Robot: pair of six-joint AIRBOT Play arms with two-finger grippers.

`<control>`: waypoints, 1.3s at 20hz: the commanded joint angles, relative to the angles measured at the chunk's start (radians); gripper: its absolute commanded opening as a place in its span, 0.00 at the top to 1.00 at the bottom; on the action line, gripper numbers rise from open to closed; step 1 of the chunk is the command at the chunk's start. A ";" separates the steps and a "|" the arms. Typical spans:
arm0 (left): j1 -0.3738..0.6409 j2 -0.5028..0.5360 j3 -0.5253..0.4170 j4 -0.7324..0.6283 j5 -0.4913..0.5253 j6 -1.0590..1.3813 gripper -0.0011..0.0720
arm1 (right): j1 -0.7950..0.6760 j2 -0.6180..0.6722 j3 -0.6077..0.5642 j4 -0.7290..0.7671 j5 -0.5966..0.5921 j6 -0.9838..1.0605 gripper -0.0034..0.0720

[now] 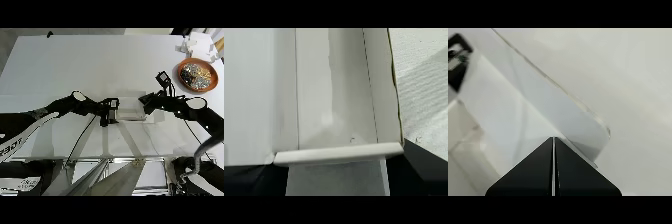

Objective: Fold the box and place the chain.

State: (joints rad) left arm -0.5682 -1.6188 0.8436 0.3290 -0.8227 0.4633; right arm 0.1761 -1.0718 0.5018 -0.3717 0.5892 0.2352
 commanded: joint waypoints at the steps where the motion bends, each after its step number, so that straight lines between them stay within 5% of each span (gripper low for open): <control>1: 0.000 0.001 0.000 0.000 0.000 0.000 0.89 | -0.005 -0.063 0.001 0.006 -0.051 0.027 0.93; 12: 0.000 0.001 0.000 0.000 0.000 0.000 0.89 | -0.005 -0.024 0.031 -0.125 0.137 0.079 0.93; 16: 0.000 0.001 0.000 0.000 0.000 0.000 0.89 | -0.005 0.112 0.106 -0.336 0.309 0.070 0.93; 20: 0.000 0.001 0.000 0.000 0.000 0.000 0.89 | -0.005 0.152 0.113 -0.701 0.445 -0.061 0.92; 21: 0.000 0.001 0.000 0.000 0.000 0.000 0.89 | -0.005 0.142 0.112 -0.772 0.454 -0.061 0.87; 23: -0.001 0.001 0.000 0.000 0.000 0.000 0.89 | -0.005 0.113 0.108 -0.825 0.433 -0.062 0.56; 26: -0.001 0.001 0.000 0.000 0.000 0.000 0.89 | -0.005 0.053 0.107 -0.775 0.401 -0.153 0.56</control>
